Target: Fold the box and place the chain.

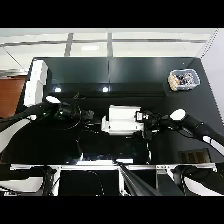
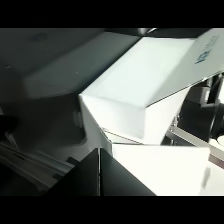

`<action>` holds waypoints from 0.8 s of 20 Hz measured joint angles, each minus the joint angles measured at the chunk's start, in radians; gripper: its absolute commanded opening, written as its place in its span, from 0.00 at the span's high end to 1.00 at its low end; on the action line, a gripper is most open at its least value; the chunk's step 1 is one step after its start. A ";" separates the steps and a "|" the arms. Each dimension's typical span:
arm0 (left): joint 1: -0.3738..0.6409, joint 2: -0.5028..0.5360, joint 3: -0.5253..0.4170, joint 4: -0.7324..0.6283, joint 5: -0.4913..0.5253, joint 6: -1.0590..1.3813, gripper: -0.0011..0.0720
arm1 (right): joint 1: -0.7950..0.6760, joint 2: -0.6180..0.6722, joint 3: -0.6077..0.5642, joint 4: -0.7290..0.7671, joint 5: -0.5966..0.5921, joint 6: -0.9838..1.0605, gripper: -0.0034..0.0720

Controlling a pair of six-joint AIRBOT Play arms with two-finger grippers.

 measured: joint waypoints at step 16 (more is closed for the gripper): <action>-0.196 0.000 0.212 0.228 0.000 -0.197 0.32 | 0.000 0.000 0.000 0.000 0.001 0.001 0.93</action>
